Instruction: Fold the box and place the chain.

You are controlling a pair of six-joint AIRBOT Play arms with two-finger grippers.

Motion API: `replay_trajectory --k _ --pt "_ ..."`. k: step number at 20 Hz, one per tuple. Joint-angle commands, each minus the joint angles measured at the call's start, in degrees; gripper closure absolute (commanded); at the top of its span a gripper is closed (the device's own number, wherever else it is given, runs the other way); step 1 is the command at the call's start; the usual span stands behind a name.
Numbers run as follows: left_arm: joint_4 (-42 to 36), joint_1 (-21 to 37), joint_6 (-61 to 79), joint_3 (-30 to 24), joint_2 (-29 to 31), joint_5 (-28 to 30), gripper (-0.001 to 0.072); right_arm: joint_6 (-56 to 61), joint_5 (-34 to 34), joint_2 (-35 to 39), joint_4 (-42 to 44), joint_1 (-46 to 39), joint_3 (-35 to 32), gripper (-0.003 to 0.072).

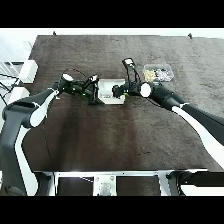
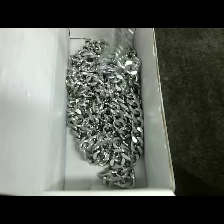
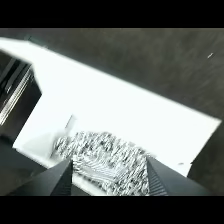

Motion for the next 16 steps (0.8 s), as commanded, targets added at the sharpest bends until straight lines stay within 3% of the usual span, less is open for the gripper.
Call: replay_trajectory --k 1,3,5,11,16 --pt "0.0 0.0 0.0 0.0 0.0 0.0 0.0346 -0.4 0.7 3.4 -1.2 -0.4 0.5 0.0172" --pt "0.0 0.0 0.0 0.0 0.0 0.0 0.0346 -3.1 4.4 8.2 -3.3 -0.5 0.5 0.0172" --pt "0.0 0.0 0.0 0.0 0.0 0.0 0.0346 -3.1 3.9 10.3 -4.1 -1.4 0.5 0.0172" --pt "0.0 0.0 0.0 0.0 0.0 0.0 0.0346 -2.6 7.5 4.4 -3.0 -2.8 0.5 0.0183" --pt "0.0 0.0 0.0 0.0 0.0 0.0 0.0346 -8.0 2.8 4.0 -3.6 -6.0 3.5 0.0183"
